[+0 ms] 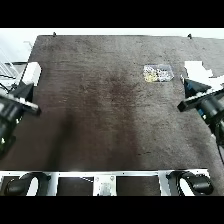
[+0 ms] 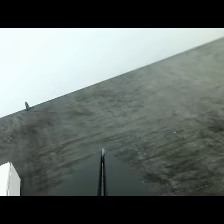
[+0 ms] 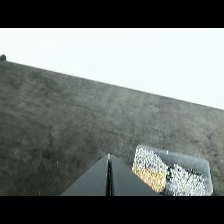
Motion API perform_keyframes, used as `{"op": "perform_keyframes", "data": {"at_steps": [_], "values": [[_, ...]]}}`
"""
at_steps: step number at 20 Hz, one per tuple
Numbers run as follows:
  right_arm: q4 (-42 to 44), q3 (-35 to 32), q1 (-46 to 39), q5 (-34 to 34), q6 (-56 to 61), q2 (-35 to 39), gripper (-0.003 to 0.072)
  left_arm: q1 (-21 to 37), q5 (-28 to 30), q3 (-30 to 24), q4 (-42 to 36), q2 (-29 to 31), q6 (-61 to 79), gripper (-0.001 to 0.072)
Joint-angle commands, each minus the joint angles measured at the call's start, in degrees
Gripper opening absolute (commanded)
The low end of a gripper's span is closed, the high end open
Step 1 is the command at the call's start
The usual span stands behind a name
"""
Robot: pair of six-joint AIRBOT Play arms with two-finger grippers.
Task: Fold the box and place the chain.
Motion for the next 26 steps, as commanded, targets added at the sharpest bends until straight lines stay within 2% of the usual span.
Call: {"op": "perform_keyframes", "data": {"at_steps": [1,4,8,11,16,20,26], "values": [[-1.60,-7.61,-0.59,0.87,0.13,7.37,0.0004,-0.70,-0.28,-10.67,-0.87,12.98,-2.62,0.0011],[-1.57,-12.35,-3.17,-1.16,2.25,11.61,0.0004,-0.70,-0.52,-13.49,0.28,14.91,-5.11,0.0012],[-1.60,-17.42,-8.90,-2.27,7.06,17.59,0.0002,-0.70,-0.81,-13.55,0.98,14.91,-5.97,0.0013],[-1.55,-21.22,-12.85,-3.28,8.72,20.28,0.0002,-0.70,-2.08,-13.55,4.72,14.91,-7.58,0.0017],[-1.51,-21.94,-13.29,-3.69,8.68,20.28,0.0002,-0.70,-6.64,-13.55,6.12,14.91,-9.05,0.0018],[1.60,-21.92,-13.29,-1.92,8.70,20.26,0.0004,-0.70,-8.00,-13.53,5.92,14.91,-10.36,0.0018],[1.95,-21.92,-13.07,-1.09,8.70,20.26,0.0004,-0.70,-7.93,-13.53,5.92,14.91,-10.32,0.0018]]}}
